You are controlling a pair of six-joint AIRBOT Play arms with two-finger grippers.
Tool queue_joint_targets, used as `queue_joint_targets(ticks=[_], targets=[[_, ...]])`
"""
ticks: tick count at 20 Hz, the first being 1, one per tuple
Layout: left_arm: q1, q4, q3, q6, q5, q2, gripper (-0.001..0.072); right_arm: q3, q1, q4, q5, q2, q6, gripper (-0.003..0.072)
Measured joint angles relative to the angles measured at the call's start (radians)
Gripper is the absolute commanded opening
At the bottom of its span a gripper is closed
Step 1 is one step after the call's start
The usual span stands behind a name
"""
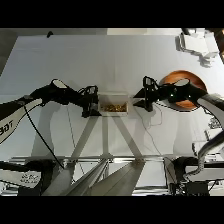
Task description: Fold the box and place the chain.
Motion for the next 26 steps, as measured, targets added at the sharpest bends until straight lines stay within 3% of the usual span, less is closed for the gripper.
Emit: queue_joint_targets(ticks=[3, 6, 10, 11, 19, 26], targets=[[0.000, 0.000, 0.000, 0.000, 0.000, 0.000, 0.0212, 0.000, 0.025, 0.030, 0.004, -0.013, -0.069, 0.0375], [0.000, 0.000, 0.000, 0.000, 0.000, 0.000, 0.0212, 0.000, 0.036, 0.056, 0.006, -0.020, -0.101, 0.0172], [0.000, 0.000, 0.000, 0.000, 0.000, 0.000, 0.0212, 0.000, 0.043, 0.070, 0.008, -0.024, -0.116, 0.0136], [0.000, 0.000, 0.000, 0.000, 0.000, 0.000, 0.0212, 0.000, 0.043, 0.071, 0.007, -0.024, -0.118, 0.0015], [0.000, 0.000, 0.000, 0.000, 0.000, 0.000, 0.0212, 0.000, 0.045, 0.036, 0.009, -0.020, -0.091, 0.0014], [0.000, 0.000, 0.000, 0.000, 0.000, 0.000, 0.0212, 0.000, 0.065, -0.099, 0.011, 0.089, 0.132, 0.0014]])
